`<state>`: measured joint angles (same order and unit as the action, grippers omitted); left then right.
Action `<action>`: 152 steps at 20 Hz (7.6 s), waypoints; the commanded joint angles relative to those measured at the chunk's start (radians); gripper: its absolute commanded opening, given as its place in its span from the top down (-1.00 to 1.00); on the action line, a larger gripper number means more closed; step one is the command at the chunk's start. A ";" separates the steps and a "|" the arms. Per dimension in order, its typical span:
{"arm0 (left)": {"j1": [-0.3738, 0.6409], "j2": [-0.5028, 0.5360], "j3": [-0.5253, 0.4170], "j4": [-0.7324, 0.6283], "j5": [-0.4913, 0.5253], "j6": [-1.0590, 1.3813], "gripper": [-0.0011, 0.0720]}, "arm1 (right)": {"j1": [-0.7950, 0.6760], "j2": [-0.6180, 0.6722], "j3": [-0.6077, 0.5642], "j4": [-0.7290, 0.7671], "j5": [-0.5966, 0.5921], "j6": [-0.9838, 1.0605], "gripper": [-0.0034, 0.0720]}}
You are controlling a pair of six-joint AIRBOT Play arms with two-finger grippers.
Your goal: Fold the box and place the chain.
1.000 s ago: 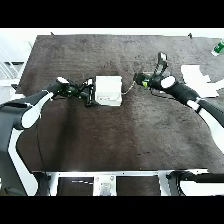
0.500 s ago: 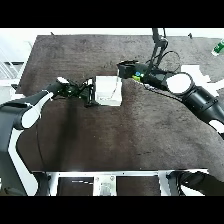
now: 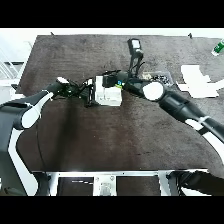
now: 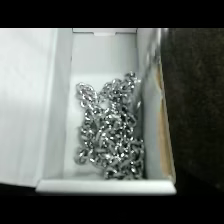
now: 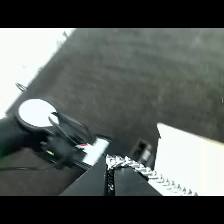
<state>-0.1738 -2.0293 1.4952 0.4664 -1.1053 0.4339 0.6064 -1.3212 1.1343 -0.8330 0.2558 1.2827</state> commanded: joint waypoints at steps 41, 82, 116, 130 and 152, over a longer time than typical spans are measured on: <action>0.000 -0.001 0.000 0.000 -0.003 0.001 -0.31 | -0.330 -0.044 -0.045 0.058 0.116 -0.040 0.88; 0.000 -0.001 0.000 0.000 -0.003 0.000 -0.31 | -0.494 -0.276 -0.134 0.120 -0.054 0.053 -0.24; 0.000 -0.001 0.000 0.000 -0.003 0.000 -0.31 | -0.078 0.117 -0.030 0.134 0.005 -0.117 0.88; 0.000 -0.001 0.000 0.000 -0.003 0.000 -0.31 | -0.137 -0.090 -0.030 0.129 0.060 -0.188 -0.41; 0.000 -0.001 0.000 0.000 -0.004 0.000 -0.31 | -0.487 -0.461 0.313 0.454 0.559 -0.883 0.13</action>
<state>-0.1738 -2.0296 1.4948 0.4660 -1.1091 0.4343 0.1081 -1.7256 1.4010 -0.3832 0.7841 0.4236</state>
